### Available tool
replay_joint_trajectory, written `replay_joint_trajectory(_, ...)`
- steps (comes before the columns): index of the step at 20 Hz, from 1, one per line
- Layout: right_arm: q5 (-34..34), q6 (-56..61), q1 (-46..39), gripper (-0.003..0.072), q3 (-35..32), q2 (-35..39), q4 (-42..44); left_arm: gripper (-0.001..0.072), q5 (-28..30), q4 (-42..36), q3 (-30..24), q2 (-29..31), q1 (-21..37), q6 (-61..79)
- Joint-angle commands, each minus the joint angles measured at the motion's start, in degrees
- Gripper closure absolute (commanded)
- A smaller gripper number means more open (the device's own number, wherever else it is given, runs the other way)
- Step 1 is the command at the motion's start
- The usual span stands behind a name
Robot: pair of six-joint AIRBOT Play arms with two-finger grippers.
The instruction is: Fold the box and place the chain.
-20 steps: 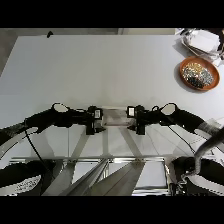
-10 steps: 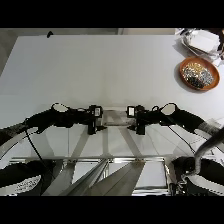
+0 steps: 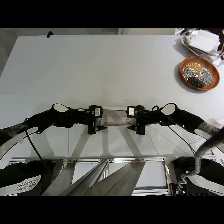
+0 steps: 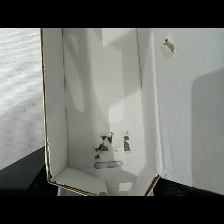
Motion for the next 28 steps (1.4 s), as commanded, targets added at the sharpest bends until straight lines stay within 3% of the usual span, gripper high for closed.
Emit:
replay_joint_trajectory(1,0.0,0.0,0.0,0.0286,0.0,0.0,0.0,0.0416,0.4,-0.1,0.1,0.0,0.1,-0.1)
replay_joint_trajectory(14,1.8,0.5,0.0,0.0280,0.0,0.0,-0.2,0.0416,0.4,-0.1,0.1,0.0,0.1,-0.1)
replay_joint_trajectory(15,1.6,0.7,0.0,0.0229,0.0,0.2,-0.2,0.0416,0.4,-0.1,0.1,0.0,0.1,-0.1)
replay_joint_trajectory(17,1.6,2.5,0.0,0.0042,0.0,1.3,-1.4,0.0416,0.4,-0.1,0.1,0.0,0.1,-0.1)
replay_joint_trajectory(18,1.5,3.8,0.0,0.0006,0.0,2.3,-3.1,0.0416,0.4,-0.1,0.1,0.0,0.1,-0.1)
replay_joint_trajectory(22,2.3,15.8,0.0,-0.0007,0.0,7.8,-14.4,0.0416,0.4,-0.1,0.1,0.0,0.1,-0.1)
replay_joint_trajectory(26,8.3,30.8,0.0,-0.0003,0.0,12.6,-29.2,0.0416,0.4,-0.1,0.1,0.0,0.1,-0.1)
replay_joint_trajectory(27,9.7,33.5,0.0,0.0026,0.0,14.6,-31.6,0.0416,0.4,-0.1,0.1,0.0,0.1,-0.1)
replay_joint_trajectory(28,10.7,35.1,0.0,0.0113,0.0,17.2,-33.5,0.0416,0.4,-0.1,0.1,0.0,0.1,-0.1)
